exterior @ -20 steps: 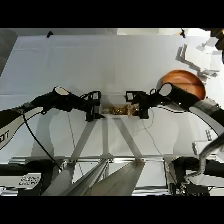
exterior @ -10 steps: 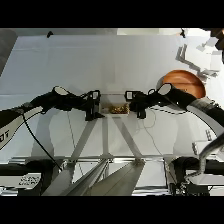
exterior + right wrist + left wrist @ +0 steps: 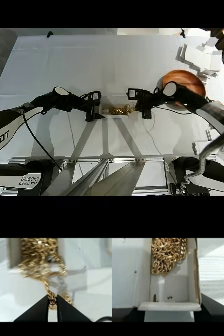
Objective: Fold the box and place the chain.
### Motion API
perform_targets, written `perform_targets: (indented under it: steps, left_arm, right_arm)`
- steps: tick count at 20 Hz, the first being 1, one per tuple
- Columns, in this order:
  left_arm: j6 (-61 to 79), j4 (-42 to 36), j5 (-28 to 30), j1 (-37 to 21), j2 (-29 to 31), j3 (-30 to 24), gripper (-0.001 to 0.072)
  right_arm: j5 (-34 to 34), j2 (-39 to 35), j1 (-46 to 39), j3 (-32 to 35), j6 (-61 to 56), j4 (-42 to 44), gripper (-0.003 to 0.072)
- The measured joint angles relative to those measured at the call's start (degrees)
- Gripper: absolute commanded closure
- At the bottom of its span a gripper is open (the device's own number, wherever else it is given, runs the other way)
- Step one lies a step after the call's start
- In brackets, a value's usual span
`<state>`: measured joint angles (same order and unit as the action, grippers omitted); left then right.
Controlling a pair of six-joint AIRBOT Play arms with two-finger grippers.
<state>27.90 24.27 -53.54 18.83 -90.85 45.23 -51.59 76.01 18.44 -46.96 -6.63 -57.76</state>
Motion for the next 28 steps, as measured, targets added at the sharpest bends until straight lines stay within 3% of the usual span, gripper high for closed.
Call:
perform_targets:
  steps: [5, 9, 14, 21, 28]
  left_arm:
    - [0.0, 0.0, 0.1, 0.0, 0.0, 0.0, 0.0370]
    - [0.0, 0.0, 0.1, 0.0, 0.0, 0.0, 0.0370]
    - [0.0, 0.0, 0.1, 0.0, 0.0, 0.0, 0.0370]
    - [-0.1, 0.0, 0.1, 0.0, 0.0, 0.0, 0.0370]
    - [-0.1, 0.0, 0.1, 0.0, 0.0, 0.0, 0.0370]
  right_arm:
    - [-2.7, -10.3, 0.1, 0.0, -6.1, 1.8, 0.0673]
    - [-0.9, -15.3, 0.2, 0.0, -7.6, 12.6, 0.0672]
    - [6.5, -17.0, 3.8, 0.0, -8.3, 27.4, 0.0672]
    - [18.0, -17.4, 10.4, 0.0, -8.4, 37.7, 0.0672]
    - [22.9, -17.4, 11.5, 0.0, -8.4, 45.7, 0.0674]
